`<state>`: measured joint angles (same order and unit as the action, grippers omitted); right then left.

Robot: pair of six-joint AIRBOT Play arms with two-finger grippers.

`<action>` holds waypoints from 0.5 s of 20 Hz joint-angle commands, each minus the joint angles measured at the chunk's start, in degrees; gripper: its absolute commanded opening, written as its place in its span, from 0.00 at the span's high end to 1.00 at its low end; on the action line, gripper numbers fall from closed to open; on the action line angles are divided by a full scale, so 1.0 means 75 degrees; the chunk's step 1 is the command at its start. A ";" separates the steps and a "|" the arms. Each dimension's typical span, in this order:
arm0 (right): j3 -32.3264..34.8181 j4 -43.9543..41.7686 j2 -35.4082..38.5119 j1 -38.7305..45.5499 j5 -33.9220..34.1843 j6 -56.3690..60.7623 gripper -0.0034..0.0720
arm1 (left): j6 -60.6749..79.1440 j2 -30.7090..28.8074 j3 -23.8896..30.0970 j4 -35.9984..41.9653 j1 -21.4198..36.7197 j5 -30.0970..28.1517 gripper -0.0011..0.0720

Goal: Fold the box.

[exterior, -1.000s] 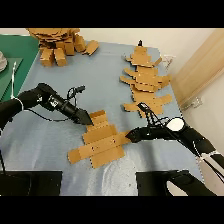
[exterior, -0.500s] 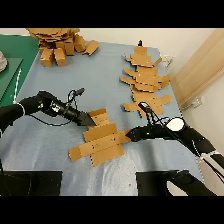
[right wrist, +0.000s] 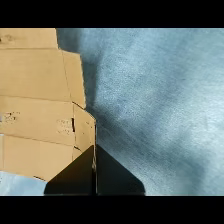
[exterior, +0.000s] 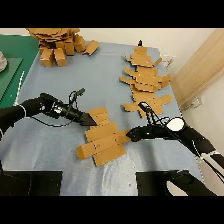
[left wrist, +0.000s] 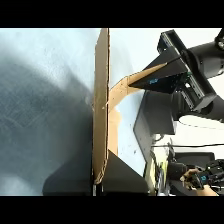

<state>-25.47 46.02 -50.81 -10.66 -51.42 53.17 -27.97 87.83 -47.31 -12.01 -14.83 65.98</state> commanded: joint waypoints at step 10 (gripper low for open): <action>-0.1303 0.0096 0.0023 0.1209 0.1166 0.2218 0.67 | 0.3229 -0.1483 0.0000 -0.0991 -0.1813 -0.1988 0.97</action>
<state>-31.73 46.44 -50.70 -4.95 -45.45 65.28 -10.48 78.00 -47.27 -14.81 -23.57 54.92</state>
